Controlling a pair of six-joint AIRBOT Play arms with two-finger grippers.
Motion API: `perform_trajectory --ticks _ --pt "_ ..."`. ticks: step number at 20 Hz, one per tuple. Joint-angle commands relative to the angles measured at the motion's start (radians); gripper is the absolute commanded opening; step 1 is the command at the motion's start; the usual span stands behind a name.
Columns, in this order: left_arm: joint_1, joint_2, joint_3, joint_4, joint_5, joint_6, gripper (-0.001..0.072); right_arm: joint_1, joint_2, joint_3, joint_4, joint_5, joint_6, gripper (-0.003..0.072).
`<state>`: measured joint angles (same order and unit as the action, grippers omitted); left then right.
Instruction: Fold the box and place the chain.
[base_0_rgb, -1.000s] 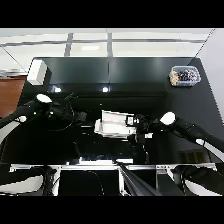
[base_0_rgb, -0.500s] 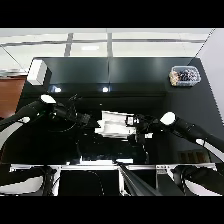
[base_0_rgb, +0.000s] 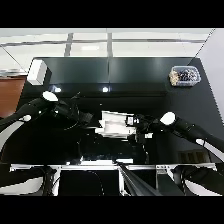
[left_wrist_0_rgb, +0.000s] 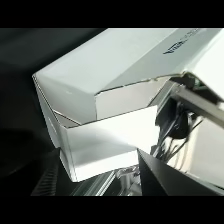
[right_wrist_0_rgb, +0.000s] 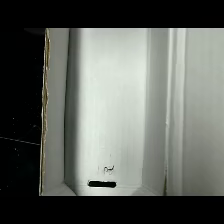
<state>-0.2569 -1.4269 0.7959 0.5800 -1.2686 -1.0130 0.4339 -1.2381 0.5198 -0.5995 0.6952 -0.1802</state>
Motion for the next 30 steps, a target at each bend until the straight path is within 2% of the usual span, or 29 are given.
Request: perform_trajectory --ticks 1,5,7,8,9,14,18,25,30 --pt "-0.072 0.001 0.077 0.138 0.015 -0.178 0.0547 -0.001 0.000 0.000 0.000 0.000 0.000 0.0071" --pt "-0.139 0.001 0.178 0.274 0.018 -0.314 0.0546 -0.001 0.000 0.000 0.000 0.000 0.000 0.0071" --pt "-0.164 0.001 0.213 0.284 0.015 -0.335 0.0543 -0.001 0.000 0.000 0.000 0.000 0.000 0.0071" --pt "-0.174 0.001 0.225 0.284 0.012 -0.348 0.0475 -0.001 0.000 0.000 0.000 0.000 0.000 0.0071" --pt "-0.182 0.001 0.235 0.284 0.010 -0.357 0.0450 -0.001 0.000 0.000 0.000 0.000 0.000 0.0071" --pt "-0.208 0.001 0.243 0.299 0.008 -0.391 0.0450 -0.001 0.000 0.000 0.000 0.000 0.000 0.0071" --pt "-0.230 0.000 0.243 0.406 0.012 -0.445 0.0450 -0.001 0.000 0.000 0.000 0.000 0.000 0.0071" --pt "-0.241 0.000 0.243 0.408 0.045 -0.463 0.0449 0.000 0.000 0.000 0.000 0.000 0.000 0.0071" --pt "-0.294 0.000 0.243 0.413 0.097 -0.515 0.0448 -0.001 0.000 0.000 0.000 0.000 0.000 0.0071"
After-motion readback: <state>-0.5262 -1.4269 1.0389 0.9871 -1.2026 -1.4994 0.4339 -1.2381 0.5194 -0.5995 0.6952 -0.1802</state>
